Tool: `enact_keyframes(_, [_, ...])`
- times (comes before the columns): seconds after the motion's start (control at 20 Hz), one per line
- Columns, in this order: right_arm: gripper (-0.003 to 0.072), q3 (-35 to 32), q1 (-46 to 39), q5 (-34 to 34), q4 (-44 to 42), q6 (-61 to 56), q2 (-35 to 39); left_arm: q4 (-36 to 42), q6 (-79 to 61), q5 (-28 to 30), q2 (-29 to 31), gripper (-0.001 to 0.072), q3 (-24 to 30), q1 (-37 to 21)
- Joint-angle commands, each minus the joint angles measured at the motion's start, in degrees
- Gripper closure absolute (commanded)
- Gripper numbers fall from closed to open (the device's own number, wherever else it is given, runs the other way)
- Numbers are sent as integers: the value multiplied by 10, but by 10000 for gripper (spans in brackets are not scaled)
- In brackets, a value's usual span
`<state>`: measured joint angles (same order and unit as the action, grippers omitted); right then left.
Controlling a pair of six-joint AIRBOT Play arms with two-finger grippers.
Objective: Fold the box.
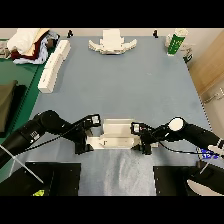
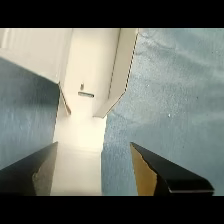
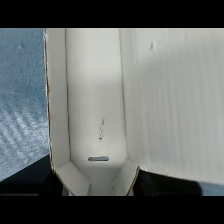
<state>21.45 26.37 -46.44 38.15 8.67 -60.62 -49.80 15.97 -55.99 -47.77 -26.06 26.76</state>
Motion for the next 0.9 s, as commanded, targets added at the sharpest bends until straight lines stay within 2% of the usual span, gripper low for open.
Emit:
enact_keyframes(0.0, [231, 0, 0, 0, 0, 0, 0, 98, -112, 87, -32, 22, 17, 21])
enact_keyframes(0.05, [231, 0, 0, 0, 0, 0, 0, 115, -132, 106, -39, 23, 16, 24])
enact_keyframes(0.1, [231, 0, 0, 0, 0, 0, 0, 125, -148, 116, -46, 96, 17, 26])
enact_keyframes(0.15, [231, 0, 0, 0, 0, 0, 0, 126, -162, 117, -53, 242, 17, 26])
enact_keyframes(0.2, [231, 0, 0, 0, 0, 0, 0, 126, -169, 116, -60, 310, 17, 26])
enact_keyframes(0.25, [231, 0, 0, 0, 0, 0, 0, 129, -170, 117, -65, 310, 17, 28])
enact_keyframes(0.35, [231, 0, 0, 0, 0, 0, 0, 148, -186, 116, -68, 558, 16, 42])
enact_keyframes(0.55, [231, 0, 0, 0, 0, 0, 0, 207, -207, 141, -69, 567, 16, 71])
enact_keyframes(0.6, [231, 0, 0, 0, 0, 0, 0, 207, -207, 149, -70, 606, 17, 73])
enact_keyframes(0.7, [231, 0, 0, 0, 0, 0, 0, 207, -207, 156, -72, 601, 17, 73])
enact_keyframes(0.75, [231, 0, 0, 0, 0, 0, 0, 207, -207, 154, -76, 570, 17, 73])
enact_keyframes(0.8, [231, 0, 0, 0, 0, 0, 0, 207, -206, 150, -81, 438, 17, 73])
enact_keyframes(0.85, [231, 0, 0, 0, 0, 0, 0, 207, -206, 149, -85, 242, 17, 73])
